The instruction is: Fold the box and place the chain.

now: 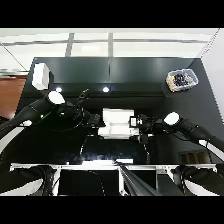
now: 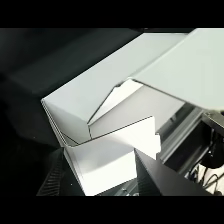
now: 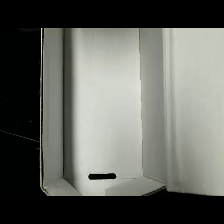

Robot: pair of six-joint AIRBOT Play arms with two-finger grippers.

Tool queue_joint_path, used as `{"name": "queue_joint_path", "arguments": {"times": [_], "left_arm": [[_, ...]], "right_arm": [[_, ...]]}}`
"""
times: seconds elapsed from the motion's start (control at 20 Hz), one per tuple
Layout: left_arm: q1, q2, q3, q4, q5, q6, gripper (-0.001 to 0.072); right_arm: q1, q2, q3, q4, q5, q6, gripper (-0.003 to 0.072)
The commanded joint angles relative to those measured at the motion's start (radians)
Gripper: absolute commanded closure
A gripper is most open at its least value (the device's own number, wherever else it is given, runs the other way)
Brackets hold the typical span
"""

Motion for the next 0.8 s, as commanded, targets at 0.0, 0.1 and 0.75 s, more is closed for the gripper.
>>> {"name": "queue_joint_path", "arguments": {"times": [0.0, 0.1, 0.75], "left_arm": [[-0.056, 0.000, 0.024, 0.112, 0.039, -0.149, 0.0208], [-0.090, 0.000, 0.025, 0.152, 0.080, -0.207, 0.0208], [-0.239, -0.002, 0.041, 0.438, 0.201, -0.606, 0.0205]], "right_arm": [[0.001, -0.001, -0.001, 0.000, 0.000, 0.000, 0.0505], [0.001, -0.001, -0.001, 0.000, 0.000, 0.000, 0.0505], [0.001, -0.001, -0.001, 0.000, 0.000, 0.001, 0.0506]]}}
